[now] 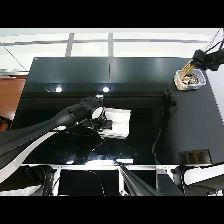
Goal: Fold the box and place the chain.
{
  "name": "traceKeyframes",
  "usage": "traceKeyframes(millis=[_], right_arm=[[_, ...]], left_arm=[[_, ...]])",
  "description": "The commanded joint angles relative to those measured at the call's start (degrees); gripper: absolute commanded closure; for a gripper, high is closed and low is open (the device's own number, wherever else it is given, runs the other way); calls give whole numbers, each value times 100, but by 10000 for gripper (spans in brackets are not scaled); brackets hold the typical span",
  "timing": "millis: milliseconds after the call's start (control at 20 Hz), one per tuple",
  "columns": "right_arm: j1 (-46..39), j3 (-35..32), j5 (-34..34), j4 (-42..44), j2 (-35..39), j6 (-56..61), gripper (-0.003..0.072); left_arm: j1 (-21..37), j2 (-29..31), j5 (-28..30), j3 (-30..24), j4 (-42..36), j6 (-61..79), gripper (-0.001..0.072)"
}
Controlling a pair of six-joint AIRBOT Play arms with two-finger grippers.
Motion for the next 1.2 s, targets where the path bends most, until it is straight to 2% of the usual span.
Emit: traceKeyframes(millis=[0, 300, 350, 400, 450, 600, 650, 700, 950, 1000, 1050, 1150], right_arm=[[190, -96, 229, -695, -343, 658, 666], [219, -96, 201, -1054, -498, 1121, 663], [221, -96, 197, -1117, -498, 1119, 636], [219, -96, 138, -1117, -498, 1128, 459], [221, -83, 31, -1102, -496, 1128, 351], [234, -7, -262, -1097, -496, 1113, 344], [236, -4, -396, -1082, -496, 1113, 311], [247, -4, -466, -1075, -501, 1108, 233], [280, -4, -269, -1110, -732, 1008, 238], [282, -7, -188, -1106, -809, 1008, 269], [291, -7, -111, -1110, -874, 1005, 356], [293, -7, -37, -1108, -962, 1008, 376]], left_arm=[[2, -4, 2, 4, 0, 2, 675], [2, -4, 2, 4, 2, 2, 676], [2, -4, 4, 4, 0, 2, 675], [2, -4, 4, 4, 0, 2, 675], [2, -4, 4, 4, 0, 2, 675], [2, -4, 24, 4, 2, 2, 675], [2, -4, 44, 4, 0, 2, 675], [2, -4, 52, 4, 2, 2, 675], [2, -4, 70, 4, 2, 2, 676], [2, -4, 70, 4, 2, 2, 675], [2, -4, 70, 4, 2, 2, 676], [2, -4, 70, 4, 2, 2, 675]])
